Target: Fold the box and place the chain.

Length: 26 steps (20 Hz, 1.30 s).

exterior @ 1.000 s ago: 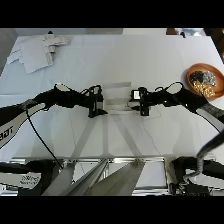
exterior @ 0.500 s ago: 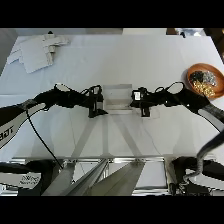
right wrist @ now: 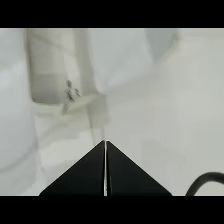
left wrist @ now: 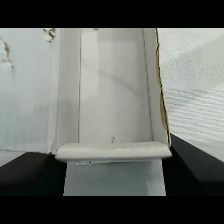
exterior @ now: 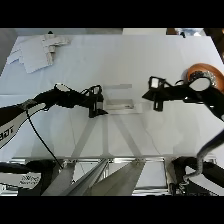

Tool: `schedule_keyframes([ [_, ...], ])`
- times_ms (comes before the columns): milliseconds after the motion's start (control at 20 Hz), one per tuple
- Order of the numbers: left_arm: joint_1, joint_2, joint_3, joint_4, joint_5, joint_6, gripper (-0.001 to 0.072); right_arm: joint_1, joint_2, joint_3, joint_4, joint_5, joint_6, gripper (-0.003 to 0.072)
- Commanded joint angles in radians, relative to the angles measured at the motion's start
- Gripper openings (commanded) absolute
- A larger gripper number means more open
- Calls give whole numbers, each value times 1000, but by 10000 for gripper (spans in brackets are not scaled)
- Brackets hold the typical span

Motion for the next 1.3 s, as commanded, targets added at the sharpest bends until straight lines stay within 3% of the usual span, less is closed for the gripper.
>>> schedule_keyframes([
  [0, 0, 0, 0, 0, 0, 1, 91, -131, 40, 0, -45, -20, 296, 13],
  [200, 0, 0, 0, 0, 0, 0, 91, -192, 14, -1, -153, -22, 827, 10],
  [300, 0, 0, 0, 0, 0, 1, 91, -192, -37, -1, -155, 43, 919, 10],
  [700, 0, 0, 0, 0, 0, 1, 91, -184, -240, -1, -40, 209, 1006, 9],
  [1050, 0, 0, 0, 0, 0, 1, 91, -150, -281, -15, -12, 170, 1007, 9],
  [1250, 0, 0, 0, 0, 0, 1, 91, -84, -333, -18, 131, 113, 1006, 9],
])
